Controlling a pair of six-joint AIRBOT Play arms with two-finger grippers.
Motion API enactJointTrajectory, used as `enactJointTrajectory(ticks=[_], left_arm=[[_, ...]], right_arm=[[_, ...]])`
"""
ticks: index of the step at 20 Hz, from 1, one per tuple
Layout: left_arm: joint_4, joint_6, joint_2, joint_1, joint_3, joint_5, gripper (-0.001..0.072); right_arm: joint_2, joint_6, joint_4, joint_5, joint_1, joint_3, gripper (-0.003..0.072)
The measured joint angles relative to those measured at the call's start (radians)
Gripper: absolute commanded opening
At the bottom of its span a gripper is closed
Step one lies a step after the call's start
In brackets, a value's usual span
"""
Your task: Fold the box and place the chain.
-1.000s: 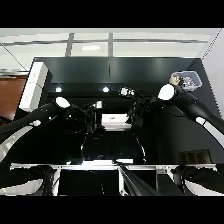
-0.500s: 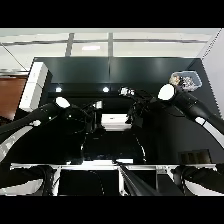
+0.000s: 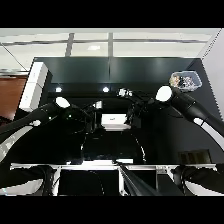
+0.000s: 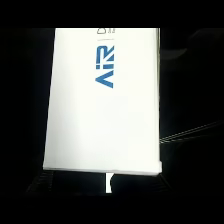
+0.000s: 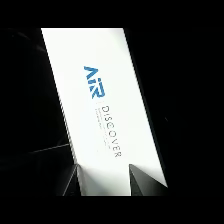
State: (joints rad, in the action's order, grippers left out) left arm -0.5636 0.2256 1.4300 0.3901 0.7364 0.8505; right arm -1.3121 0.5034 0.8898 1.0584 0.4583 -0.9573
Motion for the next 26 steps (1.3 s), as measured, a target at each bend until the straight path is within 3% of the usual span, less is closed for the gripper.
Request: enactJointTrajectory(ticks=[2,4,9,15,26], left_arm=[[0.000,0.000,0.000,0.000,0.000,0.000,0.0465],[0.000,0.000,0.000,0.000,0.000,0.000,0.0465],[0.000,0.001,0.000,0.000,0.000,0.000,0.0465],[0.000,0.002,0.000,0.000,0.000,-0.001,0.0465],[0.000,0.004,0.000,0.000,0.000,-0.001,0.0465]], right_arm=[[0.027,0.057,-0.009,-0.002,-0.005,0.000,0.0346],[0.057,0.169,-0.013,0.013,-0.026,0.000,0.0006],[0.080,0.366,-0.160,0.099,-0.070,0.066,0.0015],[0.010,0.481,-0.438,-0.082,-0.067,0.169,0.0015],[-0.060,0.560,-0.434,-0.123,-0.065,0.183,0.0016]])
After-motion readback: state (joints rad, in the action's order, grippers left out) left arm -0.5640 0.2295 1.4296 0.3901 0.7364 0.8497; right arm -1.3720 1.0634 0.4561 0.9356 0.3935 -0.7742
